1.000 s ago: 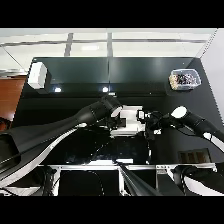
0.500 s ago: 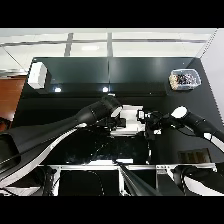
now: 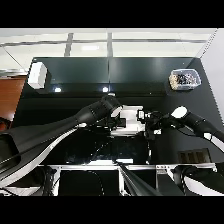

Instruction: Fold the box and place the chain.

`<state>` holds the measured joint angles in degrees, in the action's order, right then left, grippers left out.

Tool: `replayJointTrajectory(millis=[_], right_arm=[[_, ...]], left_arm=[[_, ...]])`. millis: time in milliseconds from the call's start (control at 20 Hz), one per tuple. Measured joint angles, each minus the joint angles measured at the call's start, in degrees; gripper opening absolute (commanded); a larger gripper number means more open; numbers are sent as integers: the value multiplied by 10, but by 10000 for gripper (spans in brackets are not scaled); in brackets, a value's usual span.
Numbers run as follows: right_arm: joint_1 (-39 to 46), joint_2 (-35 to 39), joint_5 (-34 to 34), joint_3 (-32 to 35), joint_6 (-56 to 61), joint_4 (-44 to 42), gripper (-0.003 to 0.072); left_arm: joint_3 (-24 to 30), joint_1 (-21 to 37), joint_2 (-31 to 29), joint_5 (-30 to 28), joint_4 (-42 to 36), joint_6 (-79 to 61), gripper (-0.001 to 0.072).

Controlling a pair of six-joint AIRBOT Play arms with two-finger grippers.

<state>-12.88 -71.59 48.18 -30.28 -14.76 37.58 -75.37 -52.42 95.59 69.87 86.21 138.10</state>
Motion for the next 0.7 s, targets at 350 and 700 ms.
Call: replayJointTrajectory(millis=[350,700], right_arm=[[0,0,1,0,-1,0,189],[0,7,17,-4,40,14,712]], left_arm=[[0,0,0,6,0,-1,28],[0,0,0,13,-1,-1,28]])
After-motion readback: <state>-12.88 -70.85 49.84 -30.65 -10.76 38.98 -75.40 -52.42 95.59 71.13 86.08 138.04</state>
